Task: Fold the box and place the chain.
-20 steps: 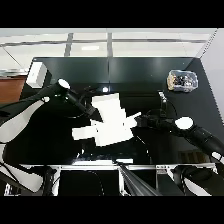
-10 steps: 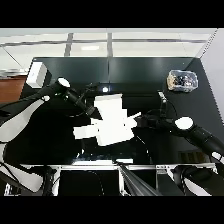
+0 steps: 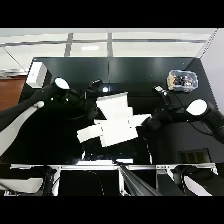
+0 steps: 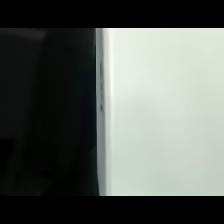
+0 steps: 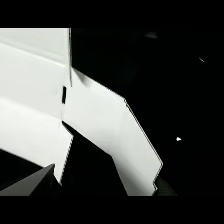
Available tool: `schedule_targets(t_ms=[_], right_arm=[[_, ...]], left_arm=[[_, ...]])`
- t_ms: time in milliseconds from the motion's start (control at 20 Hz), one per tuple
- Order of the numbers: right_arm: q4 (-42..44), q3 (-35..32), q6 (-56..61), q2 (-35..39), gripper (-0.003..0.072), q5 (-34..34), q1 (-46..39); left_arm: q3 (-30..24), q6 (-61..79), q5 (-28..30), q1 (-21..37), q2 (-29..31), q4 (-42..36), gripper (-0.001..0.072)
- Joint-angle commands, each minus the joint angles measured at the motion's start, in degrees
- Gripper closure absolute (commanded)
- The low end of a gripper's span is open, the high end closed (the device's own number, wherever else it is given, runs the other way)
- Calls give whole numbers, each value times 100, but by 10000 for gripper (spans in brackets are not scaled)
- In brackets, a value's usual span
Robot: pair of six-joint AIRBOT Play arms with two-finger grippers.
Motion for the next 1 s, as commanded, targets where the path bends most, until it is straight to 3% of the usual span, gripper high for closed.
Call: schedule_targets(t_ms=[0,100,250,500,700,950], right_arm=[[-1381,374,-238,7,-2,468,-175],[-1526,374,-238,7,-2,-52,-175],[-793,363,-278,4,-2,-715,-170],[-205,9,-2736,0,-3,-450,-9],[487,-509,-3388,0,-26,-479,446],[442,-664,-3884,0,-32,-411,1034]], left_arm=[[-953,1519,1814,-605,984,24,687],[-1143,2345,2081,-776,977,24,687],[-1132,2986,2253,-870,697,2,687],[-1058,3147,2411,-866,402,70,685],[-994,3150,2415,-863,400,70,685],[-997,3145,2409,-863,348,70,685]])
